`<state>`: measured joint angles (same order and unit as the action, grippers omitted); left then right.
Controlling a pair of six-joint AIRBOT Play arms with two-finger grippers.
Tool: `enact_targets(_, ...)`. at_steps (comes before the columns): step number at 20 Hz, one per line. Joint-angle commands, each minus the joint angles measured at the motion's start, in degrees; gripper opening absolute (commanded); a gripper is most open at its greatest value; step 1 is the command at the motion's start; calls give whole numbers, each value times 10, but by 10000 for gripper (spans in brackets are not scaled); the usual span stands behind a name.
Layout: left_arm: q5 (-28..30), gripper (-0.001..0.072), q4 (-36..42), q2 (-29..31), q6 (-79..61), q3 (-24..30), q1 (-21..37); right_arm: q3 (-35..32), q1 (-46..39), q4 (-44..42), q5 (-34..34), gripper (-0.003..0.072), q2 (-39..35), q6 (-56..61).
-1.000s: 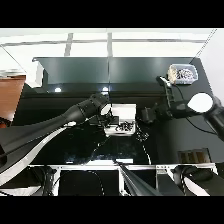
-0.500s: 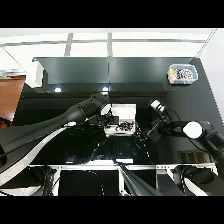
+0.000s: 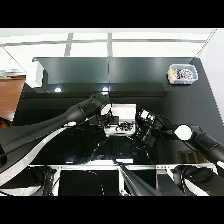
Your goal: Fold the box and place the chain.
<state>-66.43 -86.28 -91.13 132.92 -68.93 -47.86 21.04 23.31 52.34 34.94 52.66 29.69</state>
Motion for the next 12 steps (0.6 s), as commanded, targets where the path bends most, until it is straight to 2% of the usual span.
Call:
enact_targets(1, 0, 30, 0, 0, 0, 0, 0, -1, 2, -13, -24, 709, 25, -24)
enact_targets(12, 0, 30, 0, 0, 0, 0, 0, -1, 2, -11, -27, 707, 44, -59)
